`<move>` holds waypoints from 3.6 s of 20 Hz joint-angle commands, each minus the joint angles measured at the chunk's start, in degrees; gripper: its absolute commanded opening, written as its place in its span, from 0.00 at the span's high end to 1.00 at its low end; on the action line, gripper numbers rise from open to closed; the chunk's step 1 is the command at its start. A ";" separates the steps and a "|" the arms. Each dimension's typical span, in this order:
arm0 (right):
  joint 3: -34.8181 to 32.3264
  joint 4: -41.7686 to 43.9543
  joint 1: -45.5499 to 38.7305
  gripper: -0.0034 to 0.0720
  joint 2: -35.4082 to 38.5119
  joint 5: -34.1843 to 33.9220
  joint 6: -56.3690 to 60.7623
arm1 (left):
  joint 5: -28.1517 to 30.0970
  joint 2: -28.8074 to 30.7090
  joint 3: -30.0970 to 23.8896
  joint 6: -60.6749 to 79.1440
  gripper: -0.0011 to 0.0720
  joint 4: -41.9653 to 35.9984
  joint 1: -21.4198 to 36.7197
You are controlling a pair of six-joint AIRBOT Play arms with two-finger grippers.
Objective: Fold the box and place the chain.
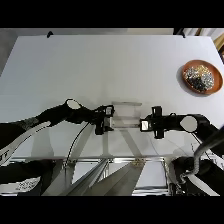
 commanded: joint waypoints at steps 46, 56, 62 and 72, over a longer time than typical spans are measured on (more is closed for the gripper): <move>0.07 3.19 -3.89 0.94 11.56 2.78 18.32 | 0.02 0.04 0.00 0.02 0.70 0.02 0.02; -0.02 -3.41 -21.57 0.94 14.36 7.41 66.49 | 0.02 0.04 0.00 0.02 0.70 0.02 0.02; 0.00 0.59 -19.89 0.94 -0.61 10.32 72.39 | 0.02 0.04 0.00 0.02 0.70 0.02 0.02; 0.00 13.77 -13.92 0.94 -8.15 10.45 64.83 | 0.02 0.04 0.00 0.02 0.70 0.02 0.02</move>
